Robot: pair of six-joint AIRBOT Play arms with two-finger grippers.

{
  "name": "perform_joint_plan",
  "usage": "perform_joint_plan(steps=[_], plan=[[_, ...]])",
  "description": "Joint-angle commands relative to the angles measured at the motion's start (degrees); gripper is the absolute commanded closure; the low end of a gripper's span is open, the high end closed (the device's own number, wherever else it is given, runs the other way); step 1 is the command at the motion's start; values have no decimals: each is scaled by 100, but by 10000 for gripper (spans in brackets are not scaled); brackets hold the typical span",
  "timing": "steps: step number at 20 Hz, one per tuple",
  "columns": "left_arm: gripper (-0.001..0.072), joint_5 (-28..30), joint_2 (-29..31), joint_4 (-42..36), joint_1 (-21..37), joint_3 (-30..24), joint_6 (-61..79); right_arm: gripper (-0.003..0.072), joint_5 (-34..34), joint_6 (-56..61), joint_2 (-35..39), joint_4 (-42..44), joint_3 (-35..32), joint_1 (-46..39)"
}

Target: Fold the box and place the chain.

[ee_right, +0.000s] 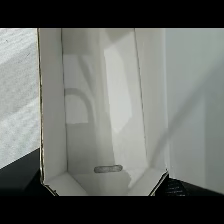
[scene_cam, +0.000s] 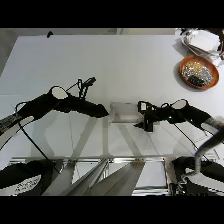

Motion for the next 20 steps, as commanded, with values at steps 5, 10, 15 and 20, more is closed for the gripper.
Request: perform_joint_plan(steps=[5,10,15,20], plan=[[403,-511,42,57,-2,-2,-59,390,4,2,4,2,0,-2],[313,-463,42,-299,-212,-2,-59,390,2,2,4,2,0,-2],[243,-260,37,-254,-382,-2,-232,390,2,2,4,2,0,-2],[201,315,31,107,-638,0,-682,390,2,2,4,2,0,-2]])
